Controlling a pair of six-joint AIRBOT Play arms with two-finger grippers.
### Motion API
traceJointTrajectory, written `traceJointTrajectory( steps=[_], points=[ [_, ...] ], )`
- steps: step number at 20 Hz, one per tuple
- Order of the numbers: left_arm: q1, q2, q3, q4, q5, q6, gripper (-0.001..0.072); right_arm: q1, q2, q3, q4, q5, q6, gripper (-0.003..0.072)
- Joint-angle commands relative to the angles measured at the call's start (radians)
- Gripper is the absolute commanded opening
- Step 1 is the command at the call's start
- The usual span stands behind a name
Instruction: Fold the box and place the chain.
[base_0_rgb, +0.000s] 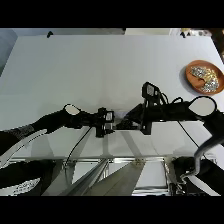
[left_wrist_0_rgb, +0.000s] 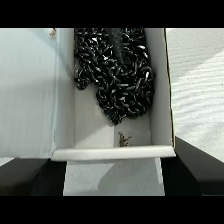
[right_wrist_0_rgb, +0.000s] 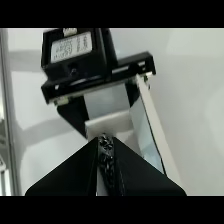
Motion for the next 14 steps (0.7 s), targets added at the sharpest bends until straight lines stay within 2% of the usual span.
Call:
traceJointTrajectory(
  steps=[1, 5, 8, 12, 13, 14],
  points=[
    [0.000, 0.001, 0.000, 0.000, 0.000, 0.000, 0.0211, 0.055, -0.054, 0.000, 0.040, -0.098, 0.063, 0.0126],
    [0.000, 0.001, 0.000, 0.000, 0.000, 0.000, 0.0211, 0.072, -0.089, 0.003, -0.024, -0.095, 0.091, 0.0136],
    [0.000, 0.001, 0.000, 0.000, 0.000, 0.000, 0.0211, 0.071, -0.089, 0.072, -0.086, -0.066, 0.091, 0.0132],
    [0.000, 0.001, 0.000, 0.000, 0.000, 0.000, 0.0211, 0.071, -0.089, 0.226, -0.234, 0.014, 0.092, 0.0092],
    [0.000, 0.001, 0.000, 0.000, 0.000, 0.000, 0.0211, 0.067, -0.090, 0.251, -0.270, 0.018, 0.092, 0.0015],
    [0.000, 0.001, 0.000, 0.000, 0.000, 0.000, 0.0211, 0.050, -0.093, 0.264, -0.275, 0.018, 0.092, 0.0021]
  ],
)
